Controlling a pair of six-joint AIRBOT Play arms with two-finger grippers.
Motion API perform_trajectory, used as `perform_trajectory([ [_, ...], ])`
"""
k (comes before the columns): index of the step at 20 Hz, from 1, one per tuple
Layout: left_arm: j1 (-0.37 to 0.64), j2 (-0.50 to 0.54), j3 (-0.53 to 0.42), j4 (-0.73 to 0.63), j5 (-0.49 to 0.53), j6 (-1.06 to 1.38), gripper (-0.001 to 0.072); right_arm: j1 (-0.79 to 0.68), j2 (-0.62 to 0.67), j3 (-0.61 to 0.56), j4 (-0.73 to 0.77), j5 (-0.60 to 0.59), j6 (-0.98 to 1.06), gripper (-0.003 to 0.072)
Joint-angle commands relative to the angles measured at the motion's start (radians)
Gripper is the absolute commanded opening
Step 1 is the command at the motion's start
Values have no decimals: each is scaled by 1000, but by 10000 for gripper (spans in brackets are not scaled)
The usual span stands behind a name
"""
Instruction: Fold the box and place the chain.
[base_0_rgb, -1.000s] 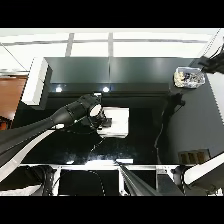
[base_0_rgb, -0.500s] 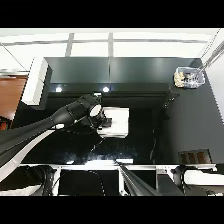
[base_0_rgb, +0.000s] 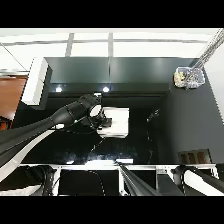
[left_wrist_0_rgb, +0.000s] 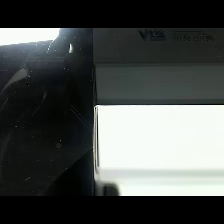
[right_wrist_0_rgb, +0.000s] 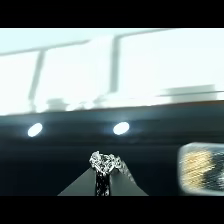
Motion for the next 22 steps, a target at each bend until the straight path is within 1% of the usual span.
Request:
perform_trajectory([
  [1,1,0,0,0,-3,0,26,81,131,-160,68,52,-43,14],
  [3,1,0,0,0,-3,0,26,170,184,-246,68,88,-43,14],
  [5,1,0,0,0,-3,0,26,259,216,-291,68,133,-43,14],
  [7,1,0,0,0,-3,0,26,335,220,-299,70,192,-40,14],
  [9,1,0,0,0,-3,0,26,399,220,-299,83,217,-30,12],
  [11,1,0,0,0,-3,0,26,443,220,-299,129,242,-23,12],
  [16,1,0,0,0,-2,0,26,495,216,-302,291,198,-14,12],
  [22,1,0,0,0,-3,0,26,609,186,-304,294,136,11,13],
])
